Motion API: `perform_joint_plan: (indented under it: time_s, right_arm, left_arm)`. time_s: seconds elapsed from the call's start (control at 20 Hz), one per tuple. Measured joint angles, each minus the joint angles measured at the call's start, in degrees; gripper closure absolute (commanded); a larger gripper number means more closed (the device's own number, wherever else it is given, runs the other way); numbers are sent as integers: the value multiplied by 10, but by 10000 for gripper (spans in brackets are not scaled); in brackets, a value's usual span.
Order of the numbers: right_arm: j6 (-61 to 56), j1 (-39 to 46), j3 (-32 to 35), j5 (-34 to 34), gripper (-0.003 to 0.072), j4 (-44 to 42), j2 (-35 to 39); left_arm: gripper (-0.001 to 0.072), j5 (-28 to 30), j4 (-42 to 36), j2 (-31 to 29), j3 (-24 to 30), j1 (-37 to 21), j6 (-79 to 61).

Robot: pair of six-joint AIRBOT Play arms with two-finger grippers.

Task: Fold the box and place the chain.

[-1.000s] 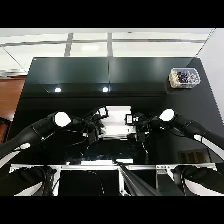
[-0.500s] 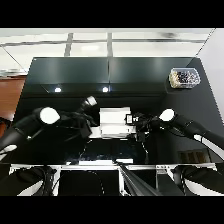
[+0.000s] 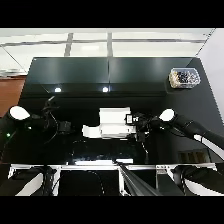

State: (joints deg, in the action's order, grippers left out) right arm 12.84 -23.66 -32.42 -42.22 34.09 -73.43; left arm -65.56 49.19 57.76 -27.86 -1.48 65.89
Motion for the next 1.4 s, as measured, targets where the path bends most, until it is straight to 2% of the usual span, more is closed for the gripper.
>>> perform_joint_plan:
  time_s: [0.2,0.5,0.75,0.8,0.85,0.9,0.95,1.4]
  right_arm:
    - [0,0,0,0,551,0,0]
    - [0,0,0,0,551,0,0]
    - [0,0,0,0,551,0,0]
    - [0,0,0,0,551,0,0]
    - [0,0,0,0,551,0,0]
    - [0,0,0,0,551,0,0]
    - [0,0,0,0,551,0,0]
    - [0,0,0,0,551,0,0]
  left_arm:
    - [682,12,-85,37,42,-6,-3]
    - [682,87,-152,108,52,74,-1]
    - [677,109,-221,127,52,99,-53]
    - [632,109,-227,129,51,100,-60]
    - [472,109,-233,130,49,102,-69]
    - [247,108,-240,131,45,103,-74]
    - [123,102,-244,131,42,103,-77]
    - [118,78,-259,132,5,106,-90]
